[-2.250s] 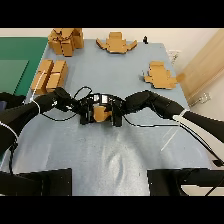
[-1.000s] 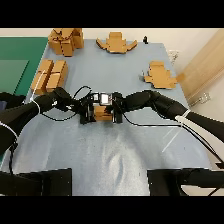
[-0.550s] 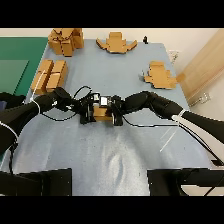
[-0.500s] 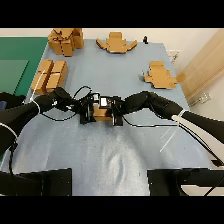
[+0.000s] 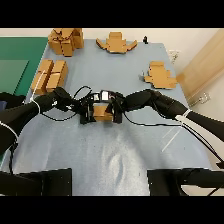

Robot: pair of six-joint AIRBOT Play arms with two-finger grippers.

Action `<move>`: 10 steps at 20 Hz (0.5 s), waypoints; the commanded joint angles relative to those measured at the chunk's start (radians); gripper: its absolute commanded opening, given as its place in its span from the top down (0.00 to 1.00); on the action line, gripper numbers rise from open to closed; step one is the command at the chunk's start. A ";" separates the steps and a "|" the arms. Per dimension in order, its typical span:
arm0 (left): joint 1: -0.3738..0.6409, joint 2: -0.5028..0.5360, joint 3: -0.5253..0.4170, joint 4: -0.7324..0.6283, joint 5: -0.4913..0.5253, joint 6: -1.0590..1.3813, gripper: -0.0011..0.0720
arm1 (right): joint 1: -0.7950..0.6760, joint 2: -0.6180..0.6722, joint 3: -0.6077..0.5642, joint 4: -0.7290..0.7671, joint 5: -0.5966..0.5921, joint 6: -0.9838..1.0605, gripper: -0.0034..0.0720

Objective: Fold the box.

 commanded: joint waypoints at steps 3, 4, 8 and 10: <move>0.000 0.000 0.000 -0.001 0.000 0.000 0.76 | -0.028 -0.004 -0.022 -0.022 0.016 0.261 0.95; 0.000 0.000 0.000 -0.001 0.001 0.000 0.76 | -0.027 -0.013 -0.022 -0.022 0.002 0.261 0.95; 0.000 0.000 0.000 -0.001 0.000 0.000 0.76 | -0.027 -0.049 -0.021 -0.023 -0.009 0.261 0.95; 0.000 0.000 0.000 -0.001 0.000 0.000 0.76 | -0.027 -0.048 -0.021 -0.025 -0.006 0.261 0.95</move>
